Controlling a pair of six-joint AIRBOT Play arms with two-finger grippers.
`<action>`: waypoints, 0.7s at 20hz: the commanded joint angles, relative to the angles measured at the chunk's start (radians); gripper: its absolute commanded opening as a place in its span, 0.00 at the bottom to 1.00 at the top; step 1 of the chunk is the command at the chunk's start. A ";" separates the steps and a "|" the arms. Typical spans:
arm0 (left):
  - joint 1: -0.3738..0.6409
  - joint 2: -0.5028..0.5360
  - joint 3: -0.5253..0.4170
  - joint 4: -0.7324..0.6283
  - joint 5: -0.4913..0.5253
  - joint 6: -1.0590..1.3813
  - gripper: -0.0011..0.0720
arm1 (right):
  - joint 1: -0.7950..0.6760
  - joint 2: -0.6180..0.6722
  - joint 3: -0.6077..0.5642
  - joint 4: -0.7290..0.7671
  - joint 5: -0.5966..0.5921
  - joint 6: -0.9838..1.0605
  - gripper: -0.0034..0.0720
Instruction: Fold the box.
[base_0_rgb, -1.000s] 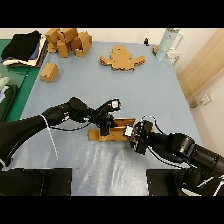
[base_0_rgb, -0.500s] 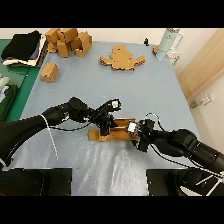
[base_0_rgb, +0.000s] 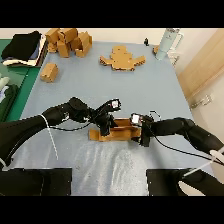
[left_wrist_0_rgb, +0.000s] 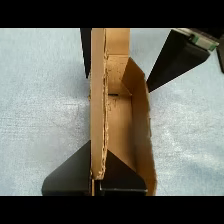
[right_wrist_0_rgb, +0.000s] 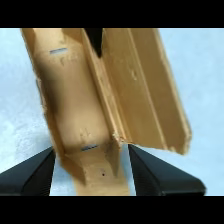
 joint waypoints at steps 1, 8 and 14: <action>0.000 0.000 0.000 0.000 0.000 0.000 0.03 | -0.062 -0.095 0.039 0.082 -0.095 -0.099 1.00; 0.000 0.000 0.000 0.000 0.000 0.000 0.03 | -0.021 -0.143 0.039 0.071 -0.032 -0.099 0.99; 0.000 0.000 0.000 0.000 0.000 0.000 0.03 | -0.006 -0.143 0.040 0.015 -0.011 -0.099 0.99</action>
